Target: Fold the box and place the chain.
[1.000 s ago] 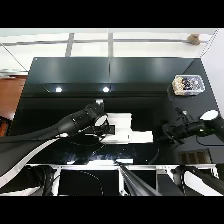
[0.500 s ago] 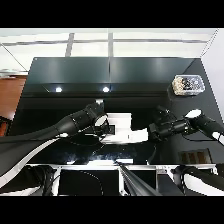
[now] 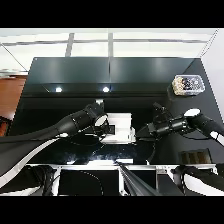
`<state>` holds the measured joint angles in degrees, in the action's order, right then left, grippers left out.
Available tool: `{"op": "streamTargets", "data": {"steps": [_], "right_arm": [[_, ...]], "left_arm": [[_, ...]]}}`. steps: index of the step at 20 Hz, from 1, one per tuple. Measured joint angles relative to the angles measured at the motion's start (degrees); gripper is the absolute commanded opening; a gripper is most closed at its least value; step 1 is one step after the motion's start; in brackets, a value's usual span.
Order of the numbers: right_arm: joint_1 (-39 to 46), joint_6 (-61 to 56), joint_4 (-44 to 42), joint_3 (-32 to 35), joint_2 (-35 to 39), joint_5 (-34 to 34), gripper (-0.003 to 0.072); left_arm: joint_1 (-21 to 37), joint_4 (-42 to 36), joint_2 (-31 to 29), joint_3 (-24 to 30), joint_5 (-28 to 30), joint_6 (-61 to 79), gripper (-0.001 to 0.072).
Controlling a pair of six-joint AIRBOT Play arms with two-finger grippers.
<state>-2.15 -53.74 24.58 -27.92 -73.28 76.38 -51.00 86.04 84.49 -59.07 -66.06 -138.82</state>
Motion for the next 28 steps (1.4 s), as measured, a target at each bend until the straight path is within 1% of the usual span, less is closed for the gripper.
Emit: {"op": "streamTargets", "data": {"steps": [2, 4, 5, 7, 10, 14, 15, 16, 17, 18, 19, 21, 24, 28], "right_arm": [[-2.47, -0.59, -0.2, -0.59, 0.0, -1.84, 0.057], [-5.86, -2.16, -0.26, -2.1, 0.0, -4.39, 0.053], [-7.69, -3.63, -0.2, -3.15, 0.0, -5.88, 0.0526], [-11.43, -7.85, 2.16, -5.53, 0.0, -9.05, 0.0525], [-16.96, -16.96, 8.98, -9.16, 0.0, -13.2, 0.0523], [-25.14, -32.74, 22.82, -14.03, -0.04, -18.91, 0.0523], [-27.58, -37.51, 27.06, -15.37, -0.04, -19.67, 0.0451], [-29.86, -41.97, 31.17, -16.63, -0.04, -20.11, 0.041], [-32.26, -47.06, 35.67, -17.94, -0.04, -20.37, 0.041], [-34.36, -51.87, 39.74, -19.06, -0.04, -20.28, 0.0372], [-36.22, -56.43, 43.54, -19.96, -0.04, -19.91, 0.0354], [-39.5, -64.54, 49.53, -21.29, -0.04, -18.8, 0.0354], [-42.62, -72.72, 53.81, -22.12, -0.04, -17.7, 0.0352], [-44.57, -79.3, 56.0, -22.51, -0.5, -17.25, 0.0352]], "left_arm": [[0.0, 0.0, 0.0, 0.0, -0.02, -0.02, 0.003], [0.0, 0.0, 0.0, 0.0, -0.02, 0.0, 0.003], [0.0, 0.0, 0.0, 0.0, -0.02, -0.02, 0.003], [0.0, 0.0, 0.0, 0.0, -0.02, 0.0, 0.003], [0.0, 0.02, 0.0, 0.0, -0.02, 0.0, 0.003], [0.0, 0.02, 0.0, 0.0, -0.02, 0.0, 0.003], [0.0, 0.02, 0.0, 0.0, -0.02, 0.0, 0.003], [0.0, 0.02, 0.0, 0.0, -0.02, 0.0, 0.003], [0.0, 0.02, 0.0, 0.0, -0.02, 0.0, 0.003], [0.0, 0.02, 0.0, 0.0, -0.02, 0.0, 0.003], [0.0, 0.02, 0.0, 0.0, -0.02, 0.0, 0.003], [0.0, 0.02, 0.0, 0.0, -0.02, -0.02, 0.003], [0.0, 0.02, 0.0, 0.0, -0.02, -0.02, 0.003], [0.0, 0.02, 0.0, 0.0, -0.02, -0.02, 0.003]]}}
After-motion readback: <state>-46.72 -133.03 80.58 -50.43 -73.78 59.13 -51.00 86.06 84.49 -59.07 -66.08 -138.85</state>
